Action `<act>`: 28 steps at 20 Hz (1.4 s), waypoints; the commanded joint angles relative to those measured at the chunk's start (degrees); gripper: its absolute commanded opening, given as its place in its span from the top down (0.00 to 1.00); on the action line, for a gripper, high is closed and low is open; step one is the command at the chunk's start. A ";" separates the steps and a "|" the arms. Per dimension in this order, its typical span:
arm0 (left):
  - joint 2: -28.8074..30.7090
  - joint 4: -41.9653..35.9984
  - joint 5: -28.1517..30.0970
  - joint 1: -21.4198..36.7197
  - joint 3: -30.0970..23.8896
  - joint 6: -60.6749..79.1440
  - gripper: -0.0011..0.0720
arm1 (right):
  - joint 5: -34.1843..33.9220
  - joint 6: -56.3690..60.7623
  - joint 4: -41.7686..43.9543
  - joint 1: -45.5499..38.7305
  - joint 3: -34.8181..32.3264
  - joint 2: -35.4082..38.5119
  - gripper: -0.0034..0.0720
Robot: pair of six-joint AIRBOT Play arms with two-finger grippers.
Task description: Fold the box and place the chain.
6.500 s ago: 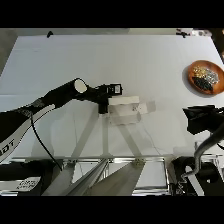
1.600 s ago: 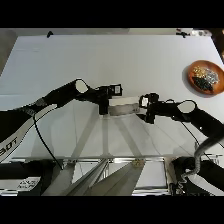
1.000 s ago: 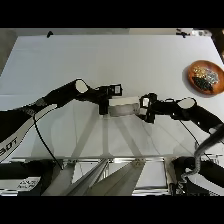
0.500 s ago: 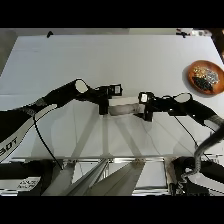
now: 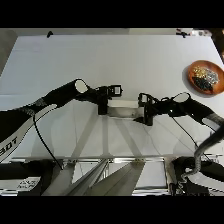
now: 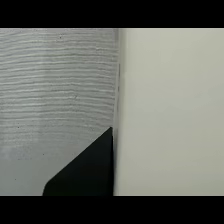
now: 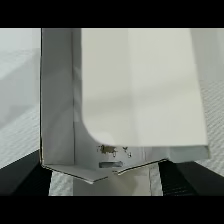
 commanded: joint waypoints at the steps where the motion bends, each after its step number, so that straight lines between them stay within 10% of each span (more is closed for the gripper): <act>1: -0.04 -0.15 0.31 -0.04 0.00 -0.15 0.97 | 1.07 2.67 -0.83 0.04 -0.04 -0.28 0.10; 25: -0.04 -0.15 0.31 -0.04 0.00 -0.15 0.97 | -6.54 -8.04 1.03 0.83 -0.04 -2.03 0.17; 28: -0.04 -0.15 0.31 -0.04 0.00 -0.15 0.97 | -6.40 -8.50 2.67 0.83 -0.02 -2.05 0.06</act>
